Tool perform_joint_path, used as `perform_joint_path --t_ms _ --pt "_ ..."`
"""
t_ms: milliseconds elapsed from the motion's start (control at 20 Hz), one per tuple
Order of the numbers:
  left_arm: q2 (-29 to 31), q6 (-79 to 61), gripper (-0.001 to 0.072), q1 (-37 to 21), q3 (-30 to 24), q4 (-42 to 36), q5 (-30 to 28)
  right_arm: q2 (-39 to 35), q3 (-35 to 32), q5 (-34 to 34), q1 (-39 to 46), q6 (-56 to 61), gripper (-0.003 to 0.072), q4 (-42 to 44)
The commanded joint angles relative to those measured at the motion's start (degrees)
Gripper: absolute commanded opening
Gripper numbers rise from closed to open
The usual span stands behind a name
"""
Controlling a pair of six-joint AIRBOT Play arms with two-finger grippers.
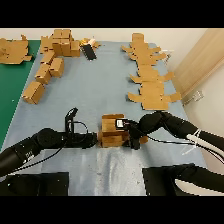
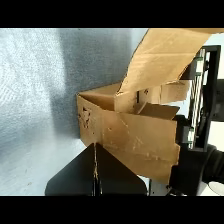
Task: Fold the box.
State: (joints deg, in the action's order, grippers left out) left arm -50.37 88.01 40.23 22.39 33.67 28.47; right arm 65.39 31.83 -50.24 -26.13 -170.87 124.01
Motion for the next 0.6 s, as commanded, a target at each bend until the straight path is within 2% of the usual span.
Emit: perform_joint_path --t_ms 0,150,250,350,450,550 --pt "-0.42 10.45 0.0004 3.3 0.7 7.61 -3.85 -0.04 -0.02 0.0 0.0 0.0 0.0504 0.0" --pt "-2.1 22.99 0.0003 5.25 4.22 21.46 -1.66 -0.04 -0.02 0.0 0.0 0.0 0.0504 -0.04" --pt "-4.04 33.4 0.0003 6.97 8.26 33.53 2.32 -0.04 -0.02 0.0 0.0 0.0 0.0504 -0.15" --pt "-6.08 40.96 0.0003 8.81 12.02 42.38 7.15 -0.04 -0.02 0.0 0.0 0.0 0.0504 -0.17" --pt "-7.08 43.63 0.0008 10.16 13.64 45.11 8.13 -0.04 -0.02 0.0 0.0 0.0 0.0504 -0.17" --pt "-7.02 43.63 0.001 10.1 13.68 43.17 7.54 -0.04 -0.02 0.02 0.0 0.0 0.0504 -0.2"
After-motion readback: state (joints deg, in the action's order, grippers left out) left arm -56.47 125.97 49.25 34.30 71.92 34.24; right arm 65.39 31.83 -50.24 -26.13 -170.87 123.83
